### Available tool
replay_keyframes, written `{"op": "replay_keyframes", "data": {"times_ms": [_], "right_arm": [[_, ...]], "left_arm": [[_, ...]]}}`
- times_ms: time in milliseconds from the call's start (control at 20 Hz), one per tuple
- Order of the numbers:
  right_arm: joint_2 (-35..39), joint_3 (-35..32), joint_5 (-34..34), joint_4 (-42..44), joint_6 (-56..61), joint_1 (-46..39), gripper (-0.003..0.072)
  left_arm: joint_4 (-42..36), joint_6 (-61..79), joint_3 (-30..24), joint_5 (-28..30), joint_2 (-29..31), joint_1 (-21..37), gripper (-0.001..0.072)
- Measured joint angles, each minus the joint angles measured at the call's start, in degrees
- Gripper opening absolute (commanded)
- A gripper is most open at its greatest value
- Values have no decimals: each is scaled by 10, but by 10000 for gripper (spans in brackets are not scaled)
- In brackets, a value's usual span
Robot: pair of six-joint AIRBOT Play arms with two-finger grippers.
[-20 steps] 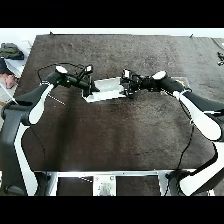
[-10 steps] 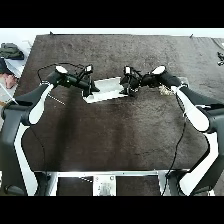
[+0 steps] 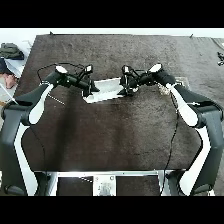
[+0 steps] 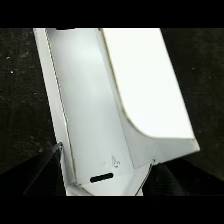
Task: Fold the box and place the chain.
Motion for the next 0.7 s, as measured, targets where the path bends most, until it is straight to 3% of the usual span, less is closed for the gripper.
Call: {"op": "replay_keyframes", "data": {"times_ms": [700], "right_arm": [[-33,7,43,2,30,2,589]], "left_arm": [[0,0,0,-1,0,0,13]]}}
